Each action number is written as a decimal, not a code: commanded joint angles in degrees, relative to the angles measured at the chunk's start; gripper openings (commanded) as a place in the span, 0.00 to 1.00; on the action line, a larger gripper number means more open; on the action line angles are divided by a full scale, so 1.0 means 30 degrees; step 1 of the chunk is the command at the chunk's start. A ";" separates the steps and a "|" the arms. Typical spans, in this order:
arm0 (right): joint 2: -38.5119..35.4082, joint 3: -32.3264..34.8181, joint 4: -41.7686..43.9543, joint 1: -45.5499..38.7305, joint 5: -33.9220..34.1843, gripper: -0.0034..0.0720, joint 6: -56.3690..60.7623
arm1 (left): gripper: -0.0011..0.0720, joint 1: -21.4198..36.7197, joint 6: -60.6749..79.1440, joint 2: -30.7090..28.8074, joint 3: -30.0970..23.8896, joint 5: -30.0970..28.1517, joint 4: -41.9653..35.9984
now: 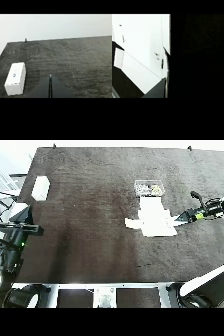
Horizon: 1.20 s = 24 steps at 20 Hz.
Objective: Fold the box and place the chain.
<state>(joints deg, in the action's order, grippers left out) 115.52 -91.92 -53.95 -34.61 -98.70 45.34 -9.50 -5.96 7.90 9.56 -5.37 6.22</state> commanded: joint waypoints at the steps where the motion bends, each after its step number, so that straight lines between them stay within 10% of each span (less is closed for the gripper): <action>1: -0.0313 0.0568 0.1749 0.0051 -0.1333 0.05 -0.0189 | 0.05 0.0000 0.0000 -0.0015 0.0000 0.0000 0.0000; 11: -0.5421 0.8961 0.7322 0.5530 0.4044 0.04 0.0109 | 0.05 0.0000 0.0000 -0.0015 0.0000 0.0000 0.0007; 24: -0.5792 0.9092 0.9377 1.2590 1.3391 0.04 0.0670 | 0.05 0.0000 0.0000 -0.0015 0.0000 0.0000 0.0000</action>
